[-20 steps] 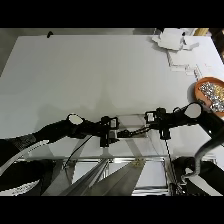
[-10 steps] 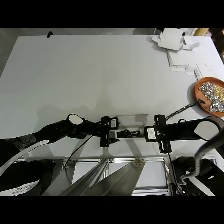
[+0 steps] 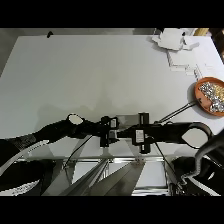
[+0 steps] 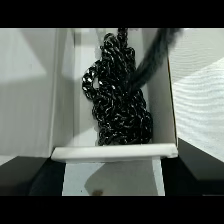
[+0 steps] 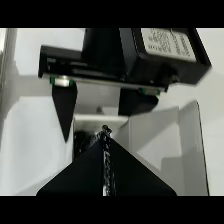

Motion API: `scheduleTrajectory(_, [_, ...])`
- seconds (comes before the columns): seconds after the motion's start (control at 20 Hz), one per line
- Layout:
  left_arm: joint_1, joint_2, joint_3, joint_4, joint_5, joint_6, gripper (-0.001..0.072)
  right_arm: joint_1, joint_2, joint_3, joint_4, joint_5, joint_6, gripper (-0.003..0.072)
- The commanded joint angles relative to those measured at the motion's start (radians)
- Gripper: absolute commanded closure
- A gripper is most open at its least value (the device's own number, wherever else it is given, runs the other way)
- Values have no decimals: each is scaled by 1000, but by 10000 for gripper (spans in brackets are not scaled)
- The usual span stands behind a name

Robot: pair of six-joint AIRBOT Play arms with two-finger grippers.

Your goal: Fold the box and place the chain.

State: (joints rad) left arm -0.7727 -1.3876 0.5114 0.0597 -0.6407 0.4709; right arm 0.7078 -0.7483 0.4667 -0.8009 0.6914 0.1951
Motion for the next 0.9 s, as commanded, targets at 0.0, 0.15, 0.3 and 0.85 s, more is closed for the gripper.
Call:
scheduleTrajectory(0.0, [-1, 1, 0, 0, 0, 0, 501, 58, -113, 0, -7, -114, -1, 668])
scheduleTrajectory(0.15, [-1, 1, 0, 0, 0, 0, 501, 35, -109, 4, -79, -95, -1, 514])
scheduleTrajectory(0.3, [-1, 1, 0, 0, 0, 0, 501, -47, -6, 18, -185, 18, -1, 511])
scheduleTrajectory(0.85, [-1, 1, 0, 0, 0, 0, 501, -543, 9, -92, -343, 270, -116, 512])
